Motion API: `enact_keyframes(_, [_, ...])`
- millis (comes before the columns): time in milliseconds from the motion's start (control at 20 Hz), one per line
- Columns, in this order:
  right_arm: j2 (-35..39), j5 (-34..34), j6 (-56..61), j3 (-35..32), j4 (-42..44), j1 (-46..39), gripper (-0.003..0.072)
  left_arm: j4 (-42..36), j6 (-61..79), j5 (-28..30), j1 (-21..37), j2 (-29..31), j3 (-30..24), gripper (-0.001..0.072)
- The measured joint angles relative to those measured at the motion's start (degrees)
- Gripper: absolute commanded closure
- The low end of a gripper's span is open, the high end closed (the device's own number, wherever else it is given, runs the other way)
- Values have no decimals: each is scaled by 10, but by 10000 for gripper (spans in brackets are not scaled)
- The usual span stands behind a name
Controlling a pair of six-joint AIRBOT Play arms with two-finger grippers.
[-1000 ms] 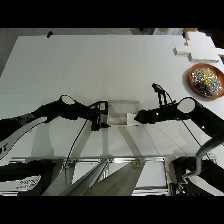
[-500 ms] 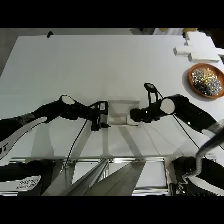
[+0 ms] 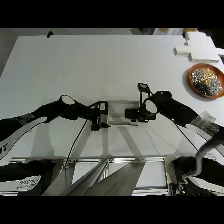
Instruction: Fold the box and place the chain.
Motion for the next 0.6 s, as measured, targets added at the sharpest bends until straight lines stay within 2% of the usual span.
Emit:
enact_keyframes(400, [-29,7,24,4,-27,23,405,0,0,0,0,0,0,454])
enact_keyframes(500, [-32,8,24,4,-39,25,453,0,0,0,0,0,0,454])
enact_keyframes(600, [-33,7,24,4,-50,26,460,0,0,0,0,0,0,454])
